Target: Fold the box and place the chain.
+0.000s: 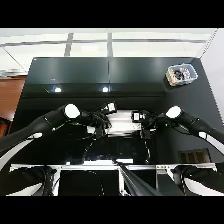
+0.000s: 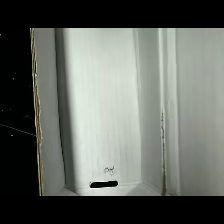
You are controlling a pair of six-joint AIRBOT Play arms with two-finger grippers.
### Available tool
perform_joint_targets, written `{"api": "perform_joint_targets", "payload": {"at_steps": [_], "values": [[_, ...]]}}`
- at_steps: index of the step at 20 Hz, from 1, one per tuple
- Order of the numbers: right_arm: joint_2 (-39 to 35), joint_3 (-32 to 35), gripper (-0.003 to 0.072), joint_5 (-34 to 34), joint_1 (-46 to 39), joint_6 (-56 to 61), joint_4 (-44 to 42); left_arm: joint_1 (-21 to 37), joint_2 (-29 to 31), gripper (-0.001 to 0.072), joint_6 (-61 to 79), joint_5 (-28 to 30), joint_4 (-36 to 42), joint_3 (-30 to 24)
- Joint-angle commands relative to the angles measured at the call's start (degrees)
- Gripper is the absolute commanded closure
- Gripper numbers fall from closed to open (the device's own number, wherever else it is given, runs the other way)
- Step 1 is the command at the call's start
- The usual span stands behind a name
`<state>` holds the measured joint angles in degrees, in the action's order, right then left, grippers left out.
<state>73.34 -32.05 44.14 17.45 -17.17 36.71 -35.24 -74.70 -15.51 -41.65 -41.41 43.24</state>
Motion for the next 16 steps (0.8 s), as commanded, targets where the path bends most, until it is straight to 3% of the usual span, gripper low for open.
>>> {"api": "perform_joint_targets", "payload": {"at_steps": [1,5,7,9,11,14,16], "values": [[0.02,-0.02,0.0589,0.00,0.04,0.02,-0.04,2.80,3.96,0.0689,-9.53,-4.52,-5.99,1.73],[0.02,-0.02,0.0589,0.02,0.04,0.02,-0.07,11.74,13.20,0.0689,-26.03,-15.43,-16.87,1.97],[0.02,-0.02,0.0589,0.00,0.04,0.02,-0.04,16.76,14.62,0.0689,-36.37,-20.09,-20.17,1.55],[0.02,-0.02,0.0589,0.00,0.04,0.02,-0.04,22.14,14.10,0.0689,-56.02,-20.76,-20.70,-1.49],[0.02,-0.02,0.0589,0.00,0.04,0.02,-0.04,27.28,12.26,0.0688,-67.34,-20.85,-14.38,-7.02],[0.02,-0.02,0.0589,0.00,0.04,0.02,-0.04,32.89,6.78,0.0688,-57.00,-21.86,3.54,-13.27],[0.02,-0.02,0.0589,0.00,0.04,0.02,-0.04,33.27,3.08,0.0689,-55.08,-19.98,9.25,-14.19]]}}
